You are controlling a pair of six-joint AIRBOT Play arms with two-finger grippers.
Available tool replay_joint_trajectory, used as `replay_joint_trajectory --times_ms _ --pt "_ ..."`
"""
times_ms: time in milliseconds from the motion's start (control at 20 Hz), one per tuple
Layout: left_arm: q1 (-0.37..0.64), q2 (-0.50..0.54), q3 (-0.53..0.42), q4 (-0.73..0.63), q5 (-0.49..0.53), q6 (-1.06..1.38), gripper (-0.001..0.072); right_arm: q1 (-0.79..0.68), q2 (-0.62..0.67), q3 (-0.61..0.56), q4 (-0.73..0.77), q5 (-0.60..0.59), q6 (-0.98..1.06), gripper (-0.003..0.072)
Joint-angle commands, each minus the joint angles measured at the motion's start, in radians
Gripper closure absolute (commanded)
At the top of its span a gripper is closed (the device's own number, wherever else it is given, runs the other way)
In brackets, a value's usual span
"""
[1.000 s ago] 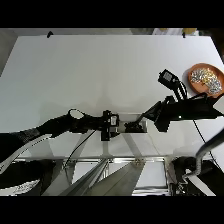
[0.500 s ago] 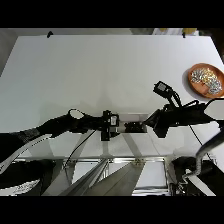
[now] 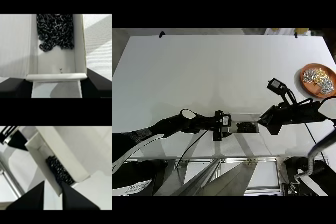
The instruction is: Fold the box and place the chain.
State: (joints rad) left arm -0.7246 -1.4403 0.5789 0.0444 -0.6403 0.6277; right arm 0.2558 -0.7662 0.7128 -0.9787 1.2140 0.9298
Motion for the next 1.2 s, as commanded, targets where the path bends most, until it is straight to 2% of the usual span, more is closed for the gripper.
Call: replay_joint_trajectory --times_ms 0,50,200,450,650,800,1150 --pt "0.000 0.000 0.000 0.000 0.000 0.000 0.0561 0.001 -0.001 0.130 -0.076 -0.049 0.124 0.0613" --pt "0.000 0.000 0.000 0.000 0.000 0.000 0.0561 0.001 -0.001 0.156 -0.079 -0.088 0.124 0.0659" --pt "0.000 0.000 0.000 0.000 0.000 0.000 0.0561 0.001 -0.027 0.166 -0.080 -0.188 0.117 0.0659" --pt "0.000 0.000 0.000 0.000 0.000 0.000 0.0561 0.029 -0.251 0.166 -0.058 -0.177 0.010 0.0659" --pt "0.000 0.000 0.000 0.000 0.000 0.000 0.0561 0.201 -0.291 0.166 -0.119 -0.183 -0.182 0.0659" --pt "0.000 0.000 0.000 0.000 0.000 0.000 0.0561 0.279 -0.291 0.166 -0.192 -0.158 -0.179 0.0659" --pt "0.000 0.000 0.000 0.000 0.000 0.000 0.0561 0.283 -0.291 0.163 -0.183 -0.025 -0.201 0.0659"
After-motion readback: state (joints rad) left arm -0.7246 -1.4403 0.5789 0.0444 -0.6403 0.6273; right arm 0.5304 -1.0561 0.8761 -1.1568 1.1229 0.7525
